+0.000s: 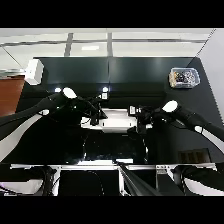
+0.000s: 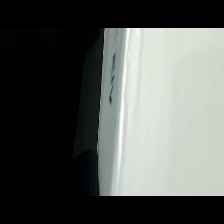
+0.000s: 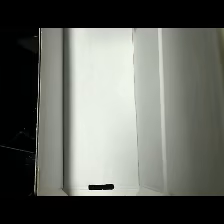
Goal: Fold the box and place the chain.
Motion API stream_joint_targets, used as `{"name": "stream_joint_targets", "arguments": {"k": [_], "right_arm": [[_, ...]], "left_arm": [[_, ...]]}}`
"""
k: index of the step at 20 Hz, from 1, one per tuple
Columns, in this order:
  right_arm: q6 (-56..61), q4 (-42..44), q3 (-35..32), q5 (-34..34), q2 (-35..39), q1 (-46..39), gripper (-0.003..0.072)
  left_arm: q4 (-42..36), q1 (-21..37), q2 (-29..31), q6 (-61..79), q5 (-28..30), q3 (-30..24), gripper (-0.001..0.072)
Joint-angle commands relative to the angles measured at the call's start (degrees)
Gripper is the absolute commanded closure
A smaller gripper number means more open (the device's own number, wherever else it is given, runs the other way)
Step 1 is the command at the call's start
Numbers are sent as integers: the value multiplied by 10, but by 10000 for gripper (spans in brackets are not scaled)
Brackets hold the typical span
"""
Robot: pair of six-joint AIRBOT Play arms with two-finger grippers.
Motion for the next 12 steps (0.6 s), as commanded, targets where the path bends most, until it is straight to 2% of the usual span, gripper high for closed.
{"name": "stream_joint_targets", "arguments": {"k": [1, 12], "right_arm": [[23, -19, 0, -6, -6, 2, -21], [42, -26, 0, -16, -18, 3, -21]], "left_arm": [[0, 0, 0, -1, 2, 1, 682], [0, 0, 0, -1, 2, 1, 682]]}}
